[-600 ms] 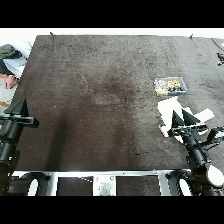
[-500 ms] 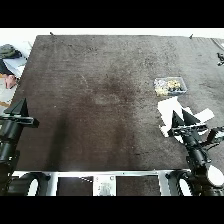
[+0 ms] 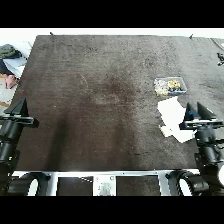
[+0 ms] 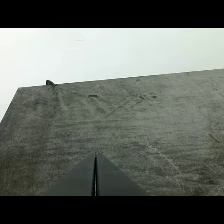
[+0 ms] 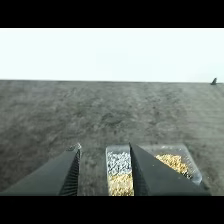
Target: Fold the box and place the chain.
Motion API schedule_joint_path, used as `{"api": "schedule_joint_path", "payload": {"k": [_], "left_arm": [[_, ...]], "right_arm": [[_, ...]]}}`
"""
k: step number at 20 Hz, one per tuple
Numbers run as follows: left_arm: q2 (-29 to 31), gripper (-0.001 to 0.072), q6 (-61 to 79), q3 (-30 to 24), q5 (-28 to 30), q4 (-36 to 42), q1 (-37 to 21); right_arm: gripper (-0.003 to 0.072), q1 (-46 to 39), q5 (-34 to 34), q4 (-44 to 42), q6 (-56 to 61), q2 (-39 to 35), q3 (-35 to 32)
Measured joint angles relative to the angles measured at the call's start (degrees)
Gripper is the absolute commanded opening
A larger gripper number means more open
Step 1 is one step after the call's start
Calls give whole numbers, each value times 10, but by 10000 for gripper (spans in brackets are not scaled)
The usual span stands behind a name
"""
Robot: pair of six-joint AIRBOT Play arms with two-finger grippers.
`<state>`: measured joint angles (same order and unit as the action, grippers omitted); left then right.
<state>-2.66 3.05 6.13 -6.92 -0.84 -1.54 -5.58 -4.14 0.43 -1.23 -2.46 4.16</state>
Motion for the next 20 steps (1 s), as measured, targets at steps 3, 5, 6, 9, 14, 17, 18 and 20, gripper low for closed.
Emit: {"api": "schedule_joint_path", "payload": {"k": [3, 5, 6, 9, 14, 17, 18, 20], "left_arm": [[0, 14, 0, 0, 0, 0, 0], [0, 13, 0, 0, 0, 0, 0], [0, 13, 0, 0, 0, 0, 0], [0, 13, 0, 0, 0, 0, 0], [0, 13, 0, 0, 0, 0, 0], [0, 13, 0, 0, 0, 0, 0], [0, 14, 0, 0, 0, 0, 0], [0, 14, 0, 0, 0, 0, 0]], "right_arm": [[363, -1, -16, -6, 0, 98, 73], [404, -9, -24, -12, 0, 202, 136], [404, -21, -20, -18, 0, 263, 171], [397, -99, 93, -15, 25, 443, 277], [397, -289, 426, 214, 238, 679, 481], [397, -372, 565, 360, 340, 760, 607], [397, -393, 601, 402, 365, 785, 651], [397, -422, 667, 481, 405, 833, 732]]}}
